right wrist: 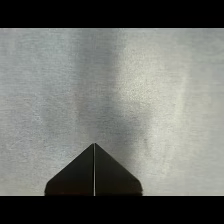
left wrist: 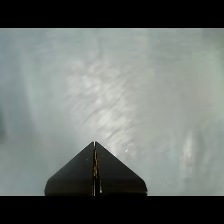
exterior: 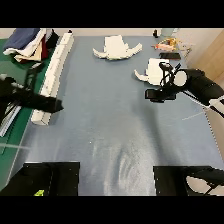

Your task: Fold the box.

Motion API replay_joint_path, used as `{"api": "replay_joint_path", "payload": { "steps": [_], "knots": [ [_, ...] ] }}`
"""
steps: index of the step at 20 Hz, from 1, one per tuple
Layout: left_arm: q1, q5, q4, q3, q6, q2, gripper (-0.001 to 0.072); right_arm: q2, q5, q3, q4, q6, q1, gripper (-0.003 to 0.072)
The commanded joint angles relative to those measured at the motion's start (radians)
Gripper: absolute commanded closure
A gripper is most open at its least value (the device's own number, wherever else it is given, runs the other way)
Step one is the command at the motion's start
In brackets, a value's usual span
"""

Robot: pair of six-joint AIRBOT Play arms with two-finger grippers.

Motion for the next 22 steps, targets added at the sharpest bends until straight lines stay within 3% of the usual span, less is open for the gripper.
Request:
{"api": "replay_joint_path", "payload": {
  "steps": [1, 3, 6, 11, 16, 22],
  "knots": [
    [-0.255, 0.141, -0.008, 0.151, -0.046, -0.273, 0.0697, 0.0, -0.006, 0.001, 0.007, -0.001, 0.0, 0.0685],
    [-0.338, 0.211, -0.008, 0.183, -0.046, -0.368, 0.0697, 0.0, -0.003, 0.001, 0.008, 0.0, 0.0, 0.0685],
    [-0.377, 0.241, -0.009, 0.185, -0.046, -0.431, 0.0697, 0.0, -0.017, 0.001, 0.025, -0.001, 0.0, 0.0686],
    [-0.375, 0.239, -0.007, 0.184, -0.046, -0.439, 0.0696, 0.0, -0.275, 0.006, 0.107, -0.029, 0.0, 0.0685],
    [-0.375, 0.258, 0.0, 0.184, -0.045, -0.443, 0.0696, -0.008, -0.284, 0.039, 0.119, -0.096, 0.005, 0.0685],
    [-0.375, 0.256, -0.001, 0.185, -0.045, -0.442, 0.0696, -0.094, -0.234, 0.223, 0.117, -0.132, 0.003, 0.0685]
  ]
}}
